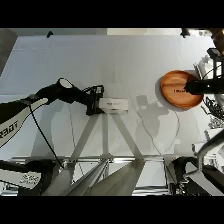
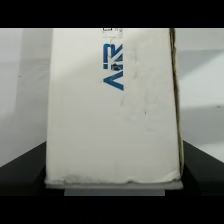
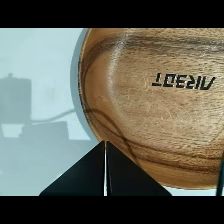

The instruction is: Fold the box and place the chain.

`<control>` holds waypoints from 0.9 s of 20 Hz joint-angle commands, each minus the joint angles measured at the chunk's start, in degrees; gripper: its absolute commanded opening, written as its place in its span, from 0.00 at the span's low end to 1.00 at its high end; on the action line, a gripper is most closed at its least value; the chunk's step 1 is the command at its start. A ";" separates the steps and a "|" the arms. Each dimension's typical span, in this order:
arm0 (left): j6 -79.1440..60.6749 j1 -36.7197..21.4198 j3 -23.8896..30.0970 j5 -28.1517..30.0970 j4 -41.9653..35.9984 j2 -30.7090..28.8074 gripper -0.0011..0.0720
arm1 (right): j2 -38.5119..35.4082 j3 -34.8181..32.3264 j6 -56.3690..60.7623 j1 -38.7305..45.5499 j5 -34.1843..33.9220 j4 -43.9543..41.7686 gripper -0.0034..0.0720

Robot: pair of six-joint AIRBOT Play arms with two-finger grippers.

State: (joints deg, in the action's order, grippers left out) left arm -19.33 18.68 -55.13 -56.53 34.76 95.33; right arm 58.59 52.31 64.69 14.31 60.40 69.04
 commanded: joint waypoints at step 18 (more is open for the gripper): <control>84.41 -14.93 -0.09 -2.64 69.42 -43.36 0.03 | -0.07 -0.02 0.02 0.04 1.97 -2.03 0.06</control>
State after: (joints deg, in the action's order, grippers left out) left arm 55.00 9.76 -55.20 -62.11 101.86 53.95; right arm 58.59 52.31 64.71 14.31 62.28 67.07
